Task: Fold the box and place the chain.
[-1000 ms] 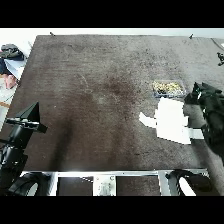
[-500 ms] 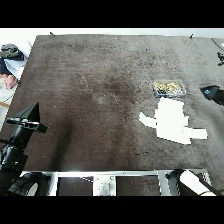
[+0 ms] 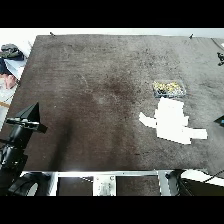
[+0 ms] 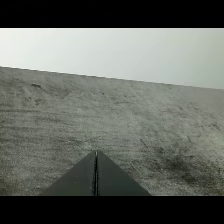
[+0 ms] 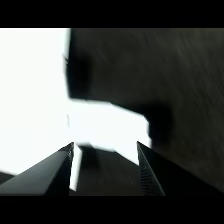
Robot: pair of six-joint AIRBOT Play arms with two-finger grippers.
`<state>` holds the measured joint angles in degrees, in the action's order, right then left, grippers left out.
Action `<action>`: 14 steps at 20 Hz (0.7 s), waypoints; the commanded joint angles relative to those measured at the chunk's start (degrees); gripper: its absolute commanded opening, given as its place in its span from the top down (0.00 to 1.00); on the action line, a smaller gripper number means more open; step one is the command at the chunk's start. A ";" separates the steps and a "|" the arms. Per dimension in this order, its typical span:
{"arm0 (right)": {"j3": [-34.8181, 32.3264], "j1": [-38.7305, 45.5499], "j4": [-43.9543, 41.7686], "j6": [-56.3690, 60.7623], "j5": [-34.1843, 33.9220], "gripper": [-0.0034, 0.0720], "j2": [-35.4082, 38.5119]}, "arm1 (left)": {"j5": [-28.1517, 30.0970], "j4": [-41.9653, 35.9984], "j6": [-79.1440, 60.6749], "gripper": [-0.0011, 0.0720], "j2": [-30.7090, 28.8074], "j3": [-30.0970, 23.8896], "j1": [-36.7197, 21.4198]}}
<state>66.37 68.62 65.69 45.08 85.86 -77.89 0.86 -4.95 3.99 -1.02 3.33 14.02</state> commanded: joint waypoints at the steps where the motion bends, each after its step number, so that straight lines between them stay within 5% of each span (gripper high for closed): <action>1: 0.87 0.74 5.40 -3.32 3.13 0.36 -4.13 | 0.00 0.00 0.00 0.97 -0.04 -0.02 -0.02; 14: 0.66 0.74 1.53 -11.82 -0.57 0.36 -15.41 | 0.00 0.00 0.00 0.97 -0.04 0.00 -0.02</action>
<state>67.02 69.32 70.22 35.66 86.54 -90.91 0.86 -4.95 4.01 -1.02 3.33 14.02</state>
